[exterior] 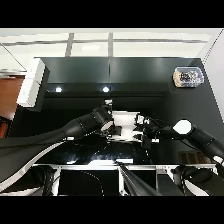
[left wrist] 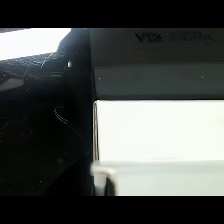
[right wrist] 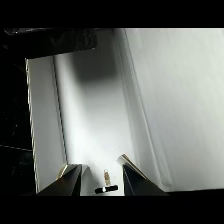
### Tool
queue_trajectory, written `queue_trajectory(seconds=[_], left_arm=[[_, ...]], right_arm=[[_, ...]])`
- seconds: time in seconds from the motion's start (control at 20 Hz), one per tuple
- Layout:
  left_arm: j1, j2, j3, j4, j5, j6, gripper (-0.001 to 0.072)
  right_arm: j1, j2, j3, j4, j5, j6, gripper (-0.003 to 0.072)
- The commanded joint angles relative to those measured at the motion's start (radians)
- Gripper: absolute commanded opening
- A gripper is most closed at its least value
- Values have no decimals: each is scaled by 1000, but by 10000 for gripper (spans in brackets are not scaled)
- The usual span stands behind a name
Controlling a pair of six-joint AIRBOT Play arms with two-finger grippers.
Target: Fold the box and place the chain.
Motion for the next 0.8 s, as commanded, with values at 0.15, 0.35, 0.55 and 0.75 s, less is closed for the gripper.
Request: queue_trajectory(seconds=[0.15,0.35,0.55,0.75], left_arm=[[1,0,0,-1,4,3,28],[1,0,0,-1,4,3,28],[1,0,0,-1,4,3,28],[1,0,0,-1,4,3,28]], right_arm=[[3,-11,0,15,-21,-1,471],[3,-11,0,14,-20,-3,266],[3,-11,0,15,-50,-3,267],[3,-11,0,13,-60,-2,466]])
